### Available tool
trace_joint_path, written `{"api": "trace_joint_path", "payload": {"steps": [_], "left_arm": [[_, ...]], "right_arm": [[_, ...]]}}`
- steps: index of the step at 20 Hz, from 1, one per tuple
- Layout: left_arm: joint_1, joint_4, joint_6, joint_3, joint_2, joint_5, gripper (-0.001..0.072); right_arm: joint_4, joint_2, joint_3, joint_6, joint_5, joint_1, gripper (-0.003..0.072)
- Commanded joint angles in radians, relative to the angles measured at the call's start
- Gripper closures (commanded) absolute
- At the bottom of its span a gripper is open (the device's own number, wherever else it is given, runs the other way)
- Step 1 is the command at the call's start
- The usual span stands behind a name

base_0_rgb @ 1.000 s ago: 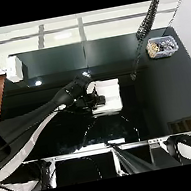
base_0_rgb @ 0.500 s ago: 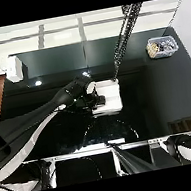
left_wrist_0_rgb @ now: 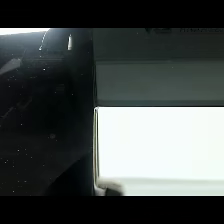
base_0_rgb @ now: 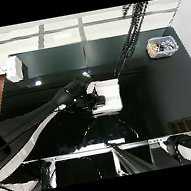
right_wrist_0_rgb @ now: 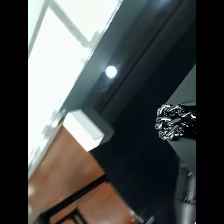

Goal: Fold the box and place the chain.

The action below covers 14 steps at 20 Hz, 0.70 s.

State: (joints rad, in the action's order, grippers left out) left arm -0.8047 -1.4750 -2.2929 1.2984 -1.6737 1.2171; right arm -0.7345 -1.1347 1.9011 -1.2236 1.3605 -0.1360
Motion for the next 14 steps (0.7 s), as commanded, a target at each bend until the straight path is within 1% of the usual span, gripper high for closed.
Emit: {"api": "trace_joint_path", "payload": {"steps": [1, 6, 11, 14], "left_arm": [[0.0, 0.0, 0.0, 0.001, 0.0, 0.0, 0.0683], [0.0, 0.0, 0.0, 0.001, 0.0, -0.001, 0.0683], [0.0, 0.0, 0.0, 0.001, 0.0, -0.001, 0.0683], [0.0, -0.001, 0.0, 0.001, 0.0, -0.001, 0.0683]], "right_arm": [[-0.02, 0.008, 0.0, -0.008, 0.075, 0.049, 0.0674], [-0.017, 0.008, 0.0, 0.009, 0.167, 0.059, 0.0674], [0.035, 0.008, 0.0, 0.01, 0.166, 0.058, 0.0674], [0.052, 0.008, -0.014, 0.01, 0.151, 0.018, 0.0674]]}}
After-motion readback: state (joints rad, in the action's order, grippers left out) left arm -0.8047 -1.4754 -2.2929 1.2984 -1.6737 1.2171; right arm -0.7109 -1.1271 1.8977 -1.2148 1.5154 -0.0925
